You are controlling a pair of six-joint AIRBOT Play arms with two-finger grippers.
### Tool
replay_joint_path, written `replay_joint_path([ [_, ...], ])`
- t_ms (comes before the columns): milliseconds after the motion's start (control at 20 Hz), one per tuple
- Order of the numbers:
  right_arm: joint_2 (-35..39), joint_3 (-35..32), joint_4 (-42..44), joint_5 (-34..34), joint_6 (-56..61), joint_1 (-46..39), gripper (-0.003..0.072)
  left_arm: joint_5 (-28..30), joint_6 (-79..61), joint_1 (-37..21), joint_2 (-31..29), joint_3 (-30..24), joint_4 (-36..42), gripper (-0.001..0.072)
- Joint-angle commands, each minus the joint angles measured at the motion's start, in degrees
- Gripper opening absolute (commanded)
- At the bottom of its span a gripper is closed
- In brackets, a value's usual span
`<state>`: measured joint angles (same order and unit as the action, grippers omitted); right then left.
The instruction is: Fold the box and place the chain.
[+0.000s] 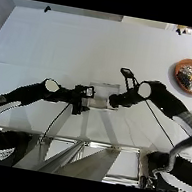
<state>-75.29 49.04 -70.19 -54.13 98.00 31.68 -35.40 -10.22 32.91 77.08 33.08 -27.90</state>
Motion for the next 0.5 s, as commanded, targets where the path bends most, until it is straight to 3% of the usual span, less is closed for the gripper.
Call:
replay_joint_path([
  [0, -2.4, 2.8, -6.9, -2.1, 9.5, 2.8, 0.0435, 0.0, 0.0, 0.0, 0.0, 0.0, 0.0, 0.0011],
  [450, -4.9, 5.0, -14.1, -5.5, 22.0, 6.9, 0.0435, 0.0, 0.0, 0.0, 0.0, 0.0, 0.0, 0.0011],
])
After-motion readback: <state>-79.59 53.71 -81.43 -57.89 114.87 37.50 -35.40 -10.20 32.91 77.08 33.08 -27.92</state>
